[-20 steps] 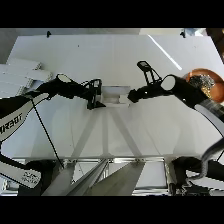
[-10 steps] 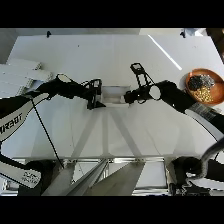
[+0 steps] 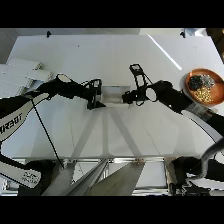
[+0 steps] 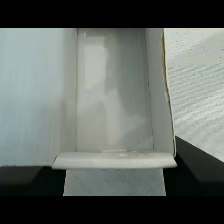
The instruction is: Fold the box and place the chain.
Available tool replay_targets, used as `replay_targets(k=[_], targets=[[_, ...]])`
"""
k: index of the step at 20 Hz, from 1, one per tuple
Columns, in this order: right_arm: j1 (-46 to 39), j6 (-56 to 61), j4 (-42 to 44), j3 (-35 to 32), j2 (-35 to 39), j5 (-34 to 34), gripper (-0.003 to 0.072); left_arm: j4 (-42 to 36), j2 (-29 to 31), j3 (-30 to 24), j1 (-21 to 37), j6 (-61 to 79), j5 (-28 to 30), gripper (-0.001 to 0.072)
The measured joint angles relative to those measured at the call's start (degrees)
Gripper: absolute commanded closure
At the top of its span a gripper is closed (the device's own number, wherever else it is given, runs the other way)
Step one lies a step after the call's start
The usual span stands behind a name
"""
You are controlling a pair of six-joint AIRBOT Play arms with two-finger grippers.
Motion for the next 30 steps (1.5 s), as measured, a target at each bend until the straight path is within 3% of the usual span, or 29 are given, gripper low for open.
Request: replay_targets(k=[8,18,22,24,27,28,30], targets=[[0.7,4.3,-2.7,9.7,-7.7,11.6,0.0379,0.0,0.0,0.0,0.0,0.0,0.0,0.0622],[4.6,18.8,-10.8,12.7,-9.8,17.4,0.0392,0.0,0.0,0.0,0.0,0.0,0.0,0.0622],[6.2,23.5,-11.8,12.9,-11.0,17.8,0.0463,0.0,0.0,0.0,0.0,0.0,0.0,0.0622],[6.9,26.6,-11.9,13.0,-11.6,17.3,0.0672,0.0,0.0,0.0,0.0,0.0,0.0,0.0622],[7.6,29.9,-12.5,13.2,-12.0,17.0,0.0671,-0.1,0.0,0.0,0.0,-0.1,0.0,0.0622],[7.7,30.4,-12.5,13.2,-12.1,16.9,0.0615,0.0,0.0,0.0,0.0,-0.1,0.0,0.0622],[7.8,31.0,-12.5,13.3,-12.3,15.8,0.0276,0.0,0.0,0.0,0.0,0.1,0.0,0.0622]])
